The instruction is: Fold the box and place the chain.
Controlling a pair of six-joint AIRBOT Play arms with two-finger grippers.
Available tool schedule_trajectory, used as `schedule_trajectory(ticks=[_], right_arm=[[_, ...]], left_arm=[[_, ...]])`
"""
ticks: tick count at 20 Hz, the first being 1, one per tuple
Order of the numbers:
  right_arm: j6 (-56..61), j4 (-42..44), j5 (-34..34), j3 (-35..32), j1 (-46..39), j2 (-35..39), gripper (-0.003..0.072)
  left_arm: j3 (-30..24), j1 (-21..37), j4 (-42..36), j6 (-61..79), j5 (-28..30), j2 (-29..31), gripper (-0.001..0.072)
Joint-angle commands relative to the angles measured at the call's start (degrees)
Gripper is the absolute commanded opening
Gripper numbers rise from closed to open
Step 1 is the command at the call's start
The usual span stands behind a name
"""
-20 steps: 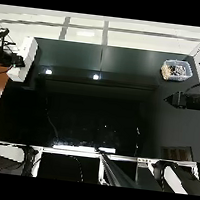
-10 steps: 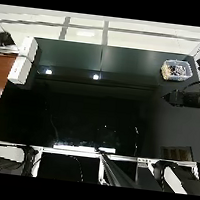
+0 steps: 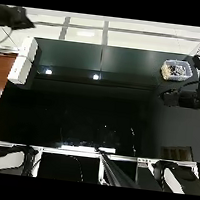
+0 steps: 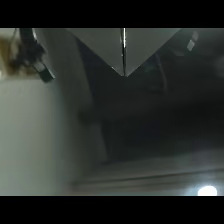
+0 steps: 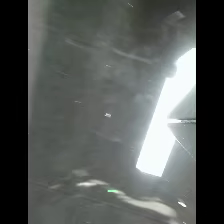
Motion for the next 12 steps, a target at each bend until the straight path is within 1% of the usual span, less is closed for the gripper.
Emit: schedule_trajectory(ticks=[1, 3, 4, 5, 6, 7, 9, 12], right_arm=[[-0.04, -2.23, -11.47, -4.68, 2.36, 3.74, 0.0013], [-0.37, -2.16, -21.07, -10.27, 3.63, 3.72, 0.0014], [-0.37, -2.14, -25.75, -12.98, 4.15, 3.65, 0.0014], [-0.37, -2.14, -29.20, -15.43, 4.42, 3.45, 0.0014], [-0.35, -2.14, -29.79, -16.85, 4.42, 3.26, 0.0014], [-0.35, -2.14, -28.68, -17.59, 4.42, 3.21, 0.0015], [-0.35, -2.14, -24.24, -17.68, 4.42, 3.21, 0.0015], [-0.37, -2.14, -20.06, -17.68, 4.42, 3.21, 0.0015]], left_arm=[[-18.40, -11.26, 8.41, 0.35, 13.49, 15.17, 0.0019], [-33.51, -14.82, 11.02, 0.22, 23.82, 24.55, 0.0019], [-39.71, -15.32, 12.24, -0.02, 27.54, 27.96, 0.0019], [-45.51, -15.06, 12.57, -1.22, 30.25, 30.84, 0.0020], [-49.77, -14.38, 12.61, -2.71, 31.39, 32.83, 0.0020], [-53.29, -13.64, 12.61, -3.21, 31.56, 34.38, 0.0020], [-57.64, -12.48, 12.61, -3.21, 31.56, 36.06, 0.0021], [-59.28, -12.15, 12.31, -3.19, 31.45, 35.93, 0.0022]])
